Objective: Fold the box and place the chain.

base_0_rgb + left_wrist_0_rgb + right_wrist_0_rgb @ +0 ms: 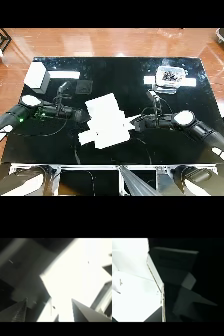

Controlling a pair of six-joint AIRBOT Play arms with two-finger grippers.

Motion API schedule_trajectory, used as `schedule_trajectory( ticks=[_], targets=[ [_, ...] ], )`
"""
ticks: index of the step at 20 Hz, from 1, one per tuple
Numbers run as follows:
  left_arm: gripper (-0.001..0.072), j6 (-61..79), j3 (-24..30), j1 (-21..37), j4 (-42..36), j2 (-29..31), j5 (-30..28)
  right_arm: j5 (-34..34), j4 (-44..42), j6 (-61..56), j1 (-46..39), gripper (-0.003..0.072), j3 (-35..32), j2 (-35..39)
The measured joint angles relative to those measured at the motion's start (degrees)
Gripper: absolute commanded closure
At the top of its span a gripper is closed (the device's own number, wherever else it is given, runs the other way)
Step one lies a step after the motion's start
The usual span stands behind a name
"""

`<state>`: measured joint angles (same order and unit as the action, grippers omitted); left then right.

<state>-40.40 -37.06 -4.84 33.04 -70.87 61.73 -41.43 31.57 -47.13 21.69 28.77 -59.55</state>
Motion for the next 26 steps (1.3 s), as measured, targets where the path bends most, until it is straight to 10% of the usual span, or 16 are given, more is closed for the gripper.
schedule_trajectory(
  ticks=[22, 26],
  targets=[
    [0.0180, 20.55, -6.47, -6.34, -3.26, -14.12, 5.35, 1.49, 0.15, 0.70, 0.76, 0.0664, -0.04, 0.00],
    [0.0599, 20.74, -7.43, -6.78, -2.75, -15.13, 5.38, 1.64, 0.20, 0.70, 0.76, 0.0664, -0.04, 0.00]
  ],
)
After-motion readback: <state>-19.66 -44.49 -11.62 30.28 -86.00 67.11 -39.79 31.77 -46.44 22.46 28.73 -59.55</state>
